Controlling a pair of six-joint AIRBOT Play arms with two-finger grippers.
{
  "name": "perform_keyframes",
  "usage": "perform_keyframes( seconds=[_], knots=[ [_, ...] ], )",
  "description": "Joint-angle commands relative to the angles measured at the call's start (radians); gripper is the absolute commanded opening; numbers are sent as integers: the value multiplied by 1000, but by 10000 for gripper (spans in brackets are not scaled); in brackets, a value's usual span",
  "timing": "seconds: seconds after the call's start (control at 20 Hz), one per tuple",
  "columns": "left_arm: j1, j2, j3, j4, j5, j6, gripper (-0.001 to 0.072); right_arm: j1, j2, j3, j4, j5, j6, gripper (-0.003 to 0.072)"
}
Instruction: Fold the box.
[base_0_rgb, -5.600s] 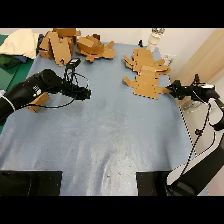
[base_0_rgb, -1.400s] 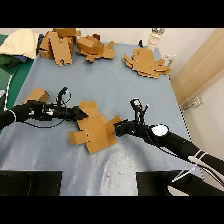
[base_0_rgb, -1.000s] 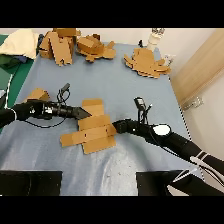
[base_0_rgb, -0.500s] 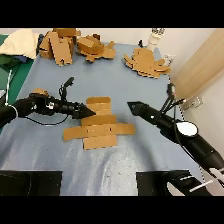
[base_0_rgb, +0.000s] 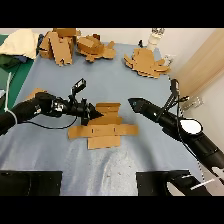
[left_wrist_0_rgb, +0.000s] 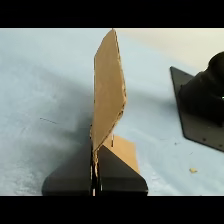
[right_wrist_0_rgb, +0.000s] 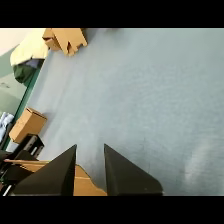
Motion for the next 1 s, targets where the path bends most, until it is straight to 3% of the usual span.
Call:
perform_keyframes(
  seconds=[0.0,0.15,0.45,0.7,0.95],
  knots=[
    [-15,77,-68,23,89,90,12,1,-38,2,-10,26,0,269],
    [-16,84,-138,18,95,168,12,2,-53,2,-14,29,0,268],
    [-39,84,-146,18,53,298,12,2,-55,2,-47,43,1,268],
    [-51,84,-146,-235,29,355,12,2,-55,2,-55,44,0,268],
    [-51,80,-190,-228,61,361,12,8,-55,2,-56,48,0,268]
  ],
)
